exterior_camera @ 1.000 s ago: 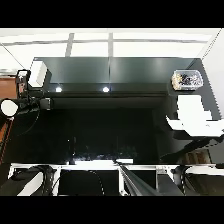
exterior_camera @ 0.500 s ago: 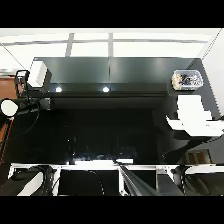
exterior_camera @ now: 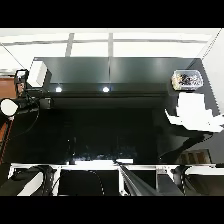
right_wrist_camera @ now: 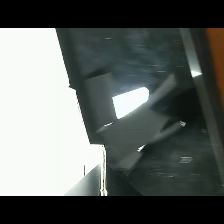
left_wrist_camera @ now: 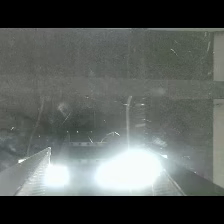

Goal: Fold the box and place the chain.

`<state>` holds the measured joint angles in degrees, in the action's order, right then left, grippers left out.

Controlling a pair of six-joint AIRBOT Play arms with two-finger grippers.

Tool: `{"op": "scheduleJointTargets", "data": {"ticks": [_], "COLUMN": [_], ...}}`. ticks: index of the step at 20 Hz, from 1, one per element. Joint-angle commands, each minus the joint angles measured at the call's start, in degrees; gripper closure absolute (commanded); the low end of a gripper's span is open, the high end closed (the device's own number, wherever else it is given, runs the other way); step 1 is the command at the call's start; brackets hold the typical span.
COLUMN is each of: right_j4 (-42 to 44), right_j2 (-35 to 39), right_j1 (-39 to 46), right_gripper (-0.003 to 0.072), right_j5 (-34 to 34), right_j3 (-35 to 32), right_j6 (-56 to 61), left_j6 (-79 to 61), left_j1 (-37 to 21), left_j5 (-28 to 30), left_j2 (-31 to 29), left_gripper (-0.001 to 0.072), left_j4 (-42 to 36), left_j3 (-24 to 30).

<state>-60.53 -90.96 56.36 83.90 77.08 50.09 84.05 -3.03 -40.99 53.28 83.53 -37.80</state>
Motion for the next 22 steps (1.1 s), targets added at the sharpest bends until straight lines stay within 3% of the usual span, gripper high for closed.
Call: {"op": "scheduleJointTargets", "data": {"ticks": [1,5,9,12,16,19,22], "right_j4": [8.5,18.97,25.94,31.1,30.8,28.39,28.65], "right_j2": [8.17,23.85,37.29,41.97,41.77,41.53,39.21], "right_j1": [-0.31,-4.28,-20.15,-34.58,-53.27,-63.28,-67.78], "right_gripper": [0.0673,0.0673,0.0673,0.0673,0.0673,0.0673,0.0673], "right_j5": [-0.79,-10.45,-21.88,-35.01,-44.74,-52.17,-54.6], "right_j3": [-7.89,-28.89,-43.5,-47.36,-47.36,-49.03,-51.43], "right_j6": [-0.61,-2.95,-3.93,-0.35,-0.39,-0.33,0.48], "left_j6": [-2.78,-2.86,-2.91,-5.16,-11.54,-19.17,-20.85], "left_j1": [0.04,0.04,0.24,3.52,10.25,13.57,16.57], "left_j5": [0.24,-0.07,-0.44,-1.36,-1.77,-3.82,-8.0], "left_j2": [-0.24,-0.17,-0.11,0.52,5.33,12.24,22.01], "left_gripper": [0.0004,0.0004,0.0005,0.0005,0.0005,0.0005,0.0005], "left_j4": [-0.07,-6.16,-11.69,-16.37,-30.64,-42.51,-45.46], "left_j3": [-0.15,-0.15,-0.02,-0.02,-0.72,-4.24,-10.47]}}
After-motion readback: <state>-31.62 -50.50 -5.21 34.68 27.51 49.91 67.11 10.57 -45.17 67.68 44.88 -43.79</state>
